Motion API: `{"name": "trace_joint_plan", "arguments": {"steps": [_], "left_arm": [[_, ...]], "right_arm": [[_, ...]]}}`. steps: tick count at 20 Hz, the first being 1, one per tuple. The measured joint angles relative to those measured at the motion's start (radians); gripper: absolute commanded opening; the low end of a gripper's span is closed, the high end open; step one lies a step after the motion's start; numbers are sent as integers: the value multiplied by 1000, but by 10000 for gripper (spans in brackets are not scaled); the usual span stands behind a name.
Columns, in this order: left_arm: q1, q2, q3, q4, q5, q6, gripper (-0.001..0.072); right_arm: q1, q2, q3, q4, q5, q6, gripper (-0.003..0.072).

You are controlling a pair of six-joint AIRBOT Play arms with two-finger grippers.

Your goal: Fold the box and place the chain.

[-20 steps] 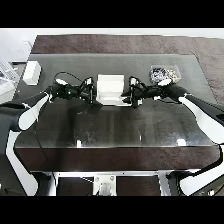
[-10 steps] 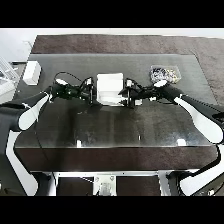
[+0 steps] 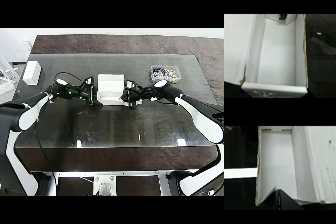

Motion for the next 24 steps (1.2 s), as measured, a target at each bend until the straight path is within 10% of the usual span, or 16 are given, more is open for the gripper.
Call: {"name": "trace_joint_plan", "arguments": {"steps": [16,24], "left_arm": [[2,0,0,5,-4,3,558],[2,0,0,5,-4,3,558]], "right_arm": [[-137,80,0,-32,148,62,1],[-220,101,13,-40,109,520,0]]}}
